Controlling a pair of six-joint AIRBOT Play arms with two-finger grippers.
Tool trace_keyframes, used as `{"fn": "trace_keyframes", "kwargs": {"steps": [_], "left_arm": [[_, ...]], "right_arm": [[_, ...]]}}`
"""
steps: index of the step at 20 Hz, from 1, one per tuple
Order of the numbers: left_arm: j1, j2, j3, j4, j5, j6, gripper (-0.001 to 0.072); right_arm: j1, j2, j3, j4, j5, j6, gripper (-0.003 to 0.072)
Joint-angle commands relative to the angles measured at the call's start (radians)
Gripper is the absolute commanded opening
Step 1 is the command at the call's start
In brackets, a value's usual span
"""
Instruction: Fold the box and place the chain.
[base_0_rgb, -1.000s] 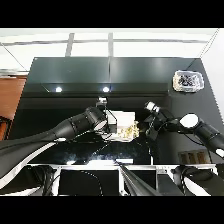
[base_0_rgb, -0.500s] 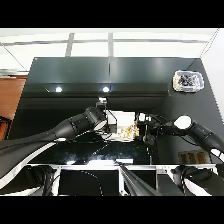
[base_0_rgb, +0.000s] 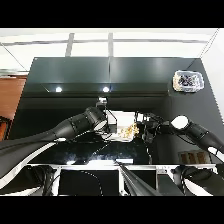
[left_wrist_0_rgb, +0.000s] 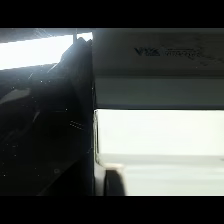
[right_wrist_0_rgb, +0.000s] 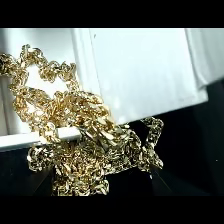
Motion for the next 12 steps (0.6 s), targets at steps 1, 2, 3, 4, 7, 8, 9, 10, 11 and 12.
{"fn": "trace_keyframes", "kwargs": {"steps": [1,2,3,4,7,8,9,10,11,12], "left_arm": [[0.000,0.000,0.000,0.000,0.001,0.000,0.0030],[0.000,0.000,0.000,0.000,0.001,0.000,0.0030],[0.000,0.000,0.000,0.000,0.001,0.000,0.0030],[0.000,0.000,0.000,0.000,0.001,0.000,0.0030],[0.000,0.000,0.000,0.000,0.001,0.000,0.0030],[0.000,0.000,0.000,0.000,0.001,0.000,0.0030],[0.000,0.000,0.000,0.000,0.001,0.000,0.0030],[0.000,0.000,0.000,0.000,0.001,0.000,0.0030],[0.000,0.000,0.000,0.000,0.001,0.000,0.0030],[0.000,0.000,0.000,0.000,0.001,0.000,0.0030]], "right_arm": [[0.001,-0.003,0.000,0.002,-0.002,-0.002,0.0720],[0.001,-0.003,0.000,0.002,-0.002,-0.002,0.0720],[0.001,-0.003,0.000,0.002,-0.001,-0.002,0.0720],[0.001,-0.003,0.000,0.002,-0.002,-0.002,0.0720],[0.002,-0.007,0.000,0.002,0.002,-0.002,0.0720],[0.002,-0.014,0.000,0.002,0.005,-0.002,0.0720],[0.002,-0.023,0.000,0.002,0.010,-0.002,0.0720],[0.002,-0.029,0.000,0.002,0.014,-0.002,0.0720],[0.002,-0.030,0.000,0.003,0.013,-0.002,0.0640],[0.002,-0.030,0.000,0.003,0.009,-0.002,0.0604]]}}
